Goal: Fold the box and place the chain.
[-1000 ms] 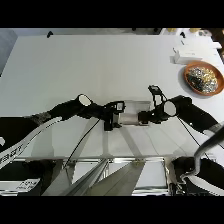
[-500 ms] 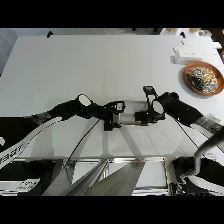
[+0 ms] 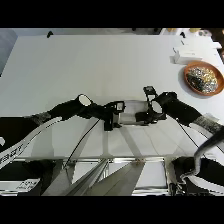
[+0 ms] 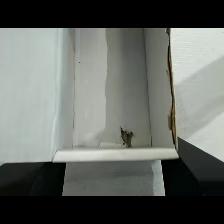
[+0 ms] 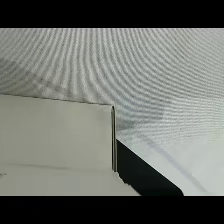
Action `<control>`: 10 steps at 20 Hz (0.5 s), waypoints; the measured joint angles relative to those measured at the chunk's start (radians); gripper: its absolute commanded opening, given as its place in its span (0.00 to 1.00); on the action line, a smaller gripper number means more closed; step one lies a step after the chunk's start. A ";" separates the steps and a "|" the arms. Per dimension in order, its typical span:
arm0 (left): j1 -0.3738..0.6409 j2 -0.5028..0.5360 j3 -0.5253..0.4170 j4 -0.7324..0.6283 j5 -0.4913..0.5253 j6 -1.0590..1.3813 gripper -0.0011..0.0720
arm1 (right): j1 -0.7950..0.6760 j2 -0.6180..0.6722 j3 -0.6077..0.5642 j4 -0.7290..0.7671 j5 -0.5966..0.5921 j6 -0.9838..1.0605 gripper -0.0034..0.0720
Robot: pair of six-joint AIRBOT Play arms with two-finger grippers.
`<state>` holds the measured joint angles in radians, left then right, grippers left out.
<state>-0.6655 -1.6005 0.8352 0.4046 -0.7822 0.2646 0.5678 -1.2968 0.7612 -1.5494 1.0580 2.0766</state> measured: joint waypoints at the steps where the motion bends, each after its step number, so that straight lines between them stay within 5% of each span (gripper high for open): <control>1: 0.000 0.000 0.000 0.000 0.000 0.000 0.39 | 0.001 0.000 0.000 0.000 0.005 0.009 0.22; 10: 0.000 0.000 0.000 0.000 0.000 -0.002 0.39 | 0.000 -0.005 0.000 -0.018 -0.005 0.054 0.26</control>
<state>-0.6655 -1.6005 0.8352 0.4042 -0.7822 0.2626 0.5682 -1.3022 0.7616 -1.5677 1.0531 2.1304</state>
